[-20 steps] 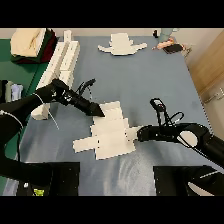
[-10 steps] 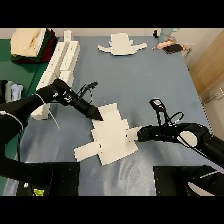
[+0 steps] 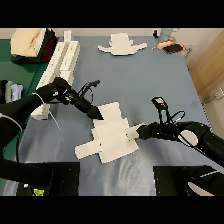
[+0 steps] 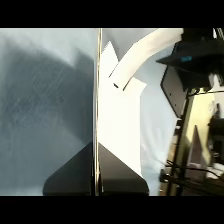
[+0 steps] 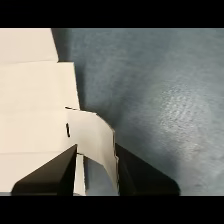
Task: Fold the box.
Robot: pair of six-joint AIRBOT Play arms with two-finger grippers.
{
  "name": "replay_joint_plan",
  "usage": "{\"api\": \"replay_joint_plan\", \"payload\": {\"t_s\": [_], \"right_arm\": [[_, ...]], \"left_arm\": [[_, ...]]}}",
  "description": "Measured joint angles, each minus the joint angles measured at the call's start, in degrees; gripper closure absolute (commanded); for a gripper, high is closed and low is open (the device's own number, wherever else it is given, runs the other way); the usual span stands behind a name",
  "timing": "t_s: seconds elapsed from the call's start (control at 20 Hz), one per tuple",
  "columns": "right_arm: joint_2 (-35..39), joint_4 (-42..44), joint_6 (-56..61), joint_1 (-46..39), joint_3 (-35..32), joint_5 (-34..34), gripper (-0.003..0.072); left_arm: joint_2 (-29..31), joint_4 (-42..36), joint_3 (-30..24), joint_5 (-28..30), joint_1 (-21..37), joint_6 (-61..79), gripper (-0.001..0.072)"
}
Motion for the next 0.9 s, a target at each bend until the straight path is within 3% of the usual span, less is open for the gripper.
{"api": "replay_joint_plan", "payload": {"t_s": [0.3, 0.55, 0.9], "right_arm": [[1.9, -7.2, 11.5, -6.6, 4.2, 0.8, 0.0300], [4.3, -10.9, 19.3, -10.4, 6.6, -0.5, 0.0300], [5.7, -12.3, 23.5, -11.6, 7.3, -4.2, 0.0301]], "left_arm": [[11.9, 0.8, -1.5, 13.1, -8.2, 10.5, 0.0700], [22.0, 1.1, -9.4, 32.0, -18.0, 20.3, 0.0699], [25.8, 2.9, -20.7, 49.5, -29.8, 24.6, 0.0699]]}}
